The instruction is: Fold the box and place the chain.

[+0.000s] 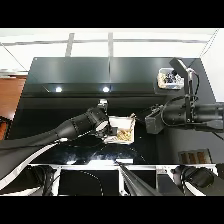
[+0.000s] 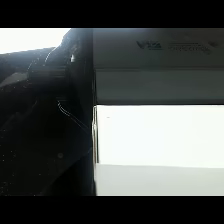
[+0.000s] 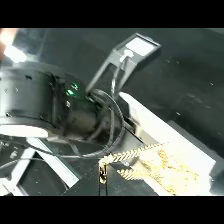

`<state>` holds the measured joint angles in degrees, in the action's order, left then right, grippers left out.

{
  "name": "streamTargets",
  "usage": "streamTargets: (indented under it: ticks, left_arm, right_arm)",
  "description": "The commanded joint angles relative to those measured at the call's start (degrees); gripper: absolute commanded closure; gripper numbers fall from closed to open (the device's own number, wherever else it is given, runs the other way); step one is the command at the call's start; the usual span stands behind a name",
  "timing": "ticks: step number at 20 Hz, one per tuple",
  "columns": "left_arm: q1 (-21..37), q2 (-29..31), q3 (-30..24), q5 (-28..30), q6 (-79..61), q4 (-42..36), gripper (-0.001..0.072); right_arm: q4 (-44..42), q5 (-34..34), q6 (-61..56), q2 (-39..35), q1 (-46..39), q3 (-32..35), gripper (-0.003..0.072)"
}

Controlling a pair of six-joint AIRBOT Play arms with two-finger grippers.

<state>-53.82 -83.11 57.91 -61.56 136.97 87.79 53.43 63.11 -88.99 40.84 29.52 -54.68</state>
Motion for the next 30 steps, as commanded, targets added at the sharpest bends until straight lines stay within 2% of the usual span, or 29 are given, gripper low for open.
streamTargets:
  ticks: [1, 6, 8, 11, 13, 16, 22, 27, 28, 29, 30]
  left_arm:
    - [0.0, 0.0, 0.0, 0.0, 0.0, 0.0, 0.0680]
    - [0.0, 0.0, 0.0, 0.0, 0.0, 0.0, 0.0680]
    - [0.0, 0.0, 0.0, 0.0, 0.0, 0.0, 0.0680]
    - [0.0, 0.0, 0.0, 0.0, 0.0, 0.0, 0.0680]
    - [0.0, 0.0, 0.0, 0.0, 0.0, 0.0, 0.0680]
    - [0.0, 0.0, 0.0, 0.0, 0.0, 0.0, 0.0680]
    - [0.0, 0.0, 0.0, 0.0, 0.0, 0.0, 0.0680]
    - [0.0, 0.0, 0.0, 0.0, 0.0, 0.0, 0.0680]
    - [0.0, 0.0, 0.0, 0.1, 0.0, 0.0, 0.0680]
    - [0.0, 0.0, 0.0, 0.1, 0.0, 0.0, 0.0679]
    - [0.0, 0.0, 0.0, 0.0, 0.0, 0.0, 0.0679]
  right_arm:
    - [3.3, 5.6, 0.1, -0.2, -2.9, -2.7, 0.0671]
    - [9.2, 14.6, 0.1, -0.4, -5.9, -3.5, 0.0671]
    - [6.8, 15.8, 0.1, -0.4, -5.9, -3.1, 0.0671]
    - [-2.3, 13.0, 3.0, -0.4, -5.8, -1.2, 0.0671]
    - [-5.1, 10.6, 4.5, -0.2, -5.8, -0.5, 0.0671]
    - [-5.2, 8.6, 4.6, 0.2, -5.8, 1.6, 0.0671]
    - [-9.2, 0.8, 4.4, 1.7, -5.8, 10.9, 0.0671]
    - [-10.2, -2.1, 4.6, 5.0, -3.9, 12.2, 0.0665]
    - [-9.8, -2.1, 4.6, 5.0, -4.1, 12.1, 0.0514]
    - [-8.6, -1.2, 4.6, 4.9, -5.2, 12.1, 0.0291]
    - [-6.4, 0.4, 4.6, 4.7, -7.0, 11.7, 0.0285]
